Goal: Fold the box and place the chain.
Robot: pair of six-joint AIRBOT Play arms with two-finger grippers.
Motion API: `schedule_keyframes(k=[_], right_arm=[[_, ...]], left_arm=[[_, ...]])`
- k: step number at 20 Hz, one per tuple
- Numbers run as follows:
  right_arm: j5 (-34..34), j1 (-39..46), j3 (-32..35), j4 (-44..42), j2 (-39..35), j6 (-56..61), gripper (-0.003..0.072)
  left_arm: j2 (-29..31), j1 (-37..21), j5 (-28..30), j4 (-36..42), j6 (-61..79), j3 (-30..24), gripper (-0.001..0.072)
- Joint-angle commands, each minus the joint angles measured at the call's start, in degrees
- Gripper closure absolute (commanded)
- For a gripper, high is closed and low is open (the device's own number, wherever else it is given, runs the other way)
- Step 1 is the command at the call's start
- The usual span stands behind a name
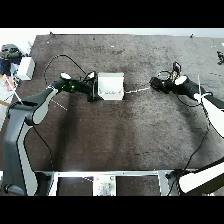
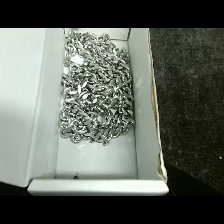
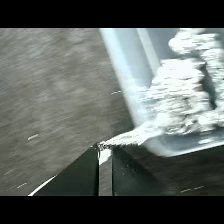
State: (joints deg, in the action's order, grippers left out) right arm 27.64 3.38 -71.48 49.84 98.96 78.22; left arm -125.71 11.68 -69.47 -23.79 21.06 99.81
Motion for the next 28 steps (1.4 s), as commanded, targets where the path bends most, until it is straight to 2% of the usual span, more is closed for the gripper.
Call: schedule_keyframes(k=[1, 4, 6, 9, 11, 17, 23, 24, 25, 27, 28], right_arm=[[5.3, -2.0, -0.3, -0.3, -6.4, -3.1, 0.0677], [11.1, -6.0, -0.3, -0.3, -16.5, -5.1, 0.0677], [11.4, -9.6, -0.3, -0.3, -22.6, -5.1, 0.0677], [8.0, -15.6, -0.4, -0.4, -28.8, -5.1, 0.0676], [4.4, -19.7, -0.6, -0.4, -30.3, -5.1, 0.0677], [-4.9, -29.3, -0.5, -0.4, -25.4, -4.9, 0.0677], [-5.0, -30.7, -0.5, -0.3, -14.6, -3.6, 0.0675], [-4.9, -30.6, -0.5, -0.2, -13.2, -3.6, 0.0535], [-4.8, -30.3, -0.5, 0.5, -12.1, -3.6, 0.0327], [-4.0, -28.3, -0.4, 3.9, -11.8, -3.4, 0.0463], [-2.7, -26.2, -0.4, 4.7, -12.0, -3.4, 0.0462]], left_arm=[[0.0, 0.0, 0.0, 0.1, 0.0, 0.1, 0.0302], [0.0, 0.0, 0.0, 0.1, 0.0, 0.1, 0.0302], [0.0, 0.0, 0.0, 0.1, 0.0, 0.1, 0.0302], [0.0, 0.0, 0.0, 0.1, 0.0, 0.1, 0.0302], [0.0, 0.0, 0.0, 0.1, 0.0, 0.1, 0.0302], [0.0, 0.0, 0.0, 0.1, 0.0, 0.1, 0.0302], [0.0, 0.0, 0.0, 0.1, 0.0, 0.1, 0.0302], [0.0, 0.0, 0.0, 0.1, 0.0, 0.1, 0.0302], [0.0, 0.0, 0.0, 0.1, 0.0, 0.1, 0.0302], [0.0, 0.0, 0.0, 0.1, 0.0, 0.1, 0.0302], [0.0, 0.0, 0.0, 0.1, 0.0, 0.1, 0.0302]])
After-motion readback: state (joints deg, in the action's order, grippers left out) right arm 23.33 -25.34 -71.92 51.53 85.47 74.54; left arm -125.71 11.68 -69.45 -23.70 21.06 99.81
